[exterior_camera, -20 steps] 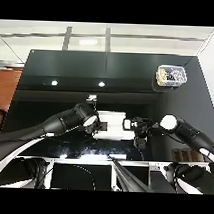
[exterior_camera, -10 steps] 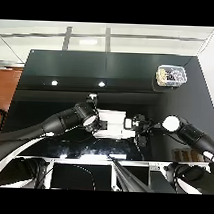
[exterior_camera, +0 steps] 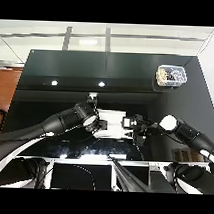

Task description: Fold the box and place the chain.

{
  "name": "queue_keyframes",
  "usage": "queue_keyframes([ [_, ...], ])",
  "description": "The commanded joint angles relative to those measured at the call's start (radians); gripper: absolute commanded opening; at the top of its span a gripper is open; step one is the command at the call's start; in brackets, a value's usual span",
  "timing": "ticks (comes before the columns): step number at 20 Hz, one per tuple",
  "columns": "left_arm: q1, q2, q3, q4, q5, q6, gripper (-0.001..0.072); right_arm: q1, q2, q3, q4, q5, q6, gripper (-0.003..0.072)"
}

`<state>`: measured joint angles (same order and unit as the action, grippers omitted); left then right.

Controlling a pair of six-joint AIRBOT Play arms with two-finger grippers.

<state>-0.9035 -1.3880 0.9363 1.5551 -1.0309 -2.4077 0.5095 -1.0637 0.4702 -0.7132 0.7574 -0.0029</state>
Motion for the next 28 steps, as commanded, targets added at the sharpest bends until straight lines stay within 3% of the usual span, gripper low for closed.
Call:
queue_keyframes([
  [1,0.001,0.0,0.001,-0.001,0.0,0.0,0.0027,0.042,-0.015,0.0,0.015,-0.007,-0.005,0.0128],
  [6,0.001,0.0,0.001,-0.004,0.0,0.0,0.0027,0.089,-0.03,0.0,0.077,-0.087,-0.005,0.0128],
  [23,0.001,0.0,0.001,-0.022,0.001,0.0,0.0027,0.089,-0.034,0.0,0.13,-0.112,0.008,0.0129],
  [24,0.001,0.0,0.001,-0.022,0.001,0.0,0.0027,0.089,-0.034,0.0,0.13,-0.124,0.028,0.0183],
  [25,0.001,0.0,0.001,-0.023,0.001,0.0,0.0027,0.089,-0.034,0.0,0.129,-0.139,0.054,0.0325],
  [26,0.001,0.0,0.001,-0.023,0.001,0.0,0.0027,0.089,-0.034,0.0,0.129,-0.141,0.066,0.0269],
  [27,0.001,0.0,0.001,-0.023,0.001,0.0,0.0027,0.089,-0.034,0.0,0.126,-0.141,0.076,0.0092],
  [28,0.001,0.0,0.001,-0.023,0.001,0.0,0.0027,0.089,-0.034,0.0,0.126,-0.141,0.089,0.0208],
])
